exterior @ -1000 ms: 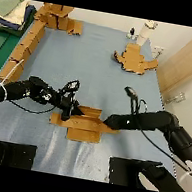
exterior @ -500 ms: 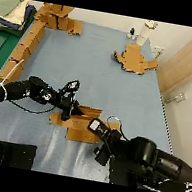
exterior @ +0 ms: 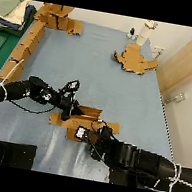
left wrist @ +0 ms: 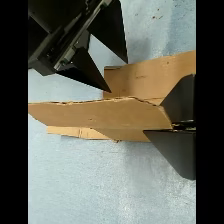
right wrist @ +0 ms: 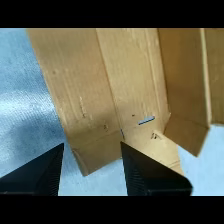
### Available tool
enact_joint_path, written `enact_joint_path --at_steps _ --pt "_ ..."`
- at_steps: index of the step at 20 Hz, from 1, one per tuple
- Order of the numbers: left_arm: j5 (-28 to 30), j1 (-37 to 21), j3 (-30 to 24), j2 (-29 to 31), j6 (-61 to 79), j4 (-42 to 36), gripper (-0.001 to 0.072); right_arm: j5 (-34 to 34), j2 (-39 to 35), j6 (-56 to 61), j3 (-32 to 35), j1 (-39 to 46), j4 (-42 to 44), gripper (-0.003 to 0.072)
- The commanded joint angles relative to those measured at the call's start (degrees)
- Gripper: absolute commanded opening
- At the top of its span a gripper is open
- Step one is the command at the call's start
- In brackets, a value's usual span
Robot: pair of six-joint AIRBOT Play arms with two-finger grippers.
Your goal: Fold the box.
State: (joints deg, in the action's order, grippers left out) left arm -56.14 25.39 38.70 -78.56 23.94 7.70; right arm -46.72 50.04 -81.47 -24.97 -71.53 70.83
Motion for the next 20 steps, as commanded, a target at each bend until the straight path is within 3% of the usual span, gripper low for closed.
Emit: enact_joint_path --at_steps 1,13,19,20 --pt "0.02 -0.07 0.00 0.00 0.02 0.02 0.0012 1.18 0.72 0.37 -0.11 -0.24 -3.17 0.0527" --pt "0.00 -0.04 0.00 0.00 0.02 0.02 0.0013 1.64 -1.27 13.46 -0.20 -0.24 -9.18 0.0529" --pt "0.02 -0.04 0.00 0.00 0.02 0.00 0.0012 2.69 -3.67 14.97 -0.20 0.00 -16.72 0.0549" --pt "0.02 -0.04 0.00 0.00 0.02 0.02 0.0012 2.82 -3.67 15.85 -0.20 0.31 -16.06 0.0599"
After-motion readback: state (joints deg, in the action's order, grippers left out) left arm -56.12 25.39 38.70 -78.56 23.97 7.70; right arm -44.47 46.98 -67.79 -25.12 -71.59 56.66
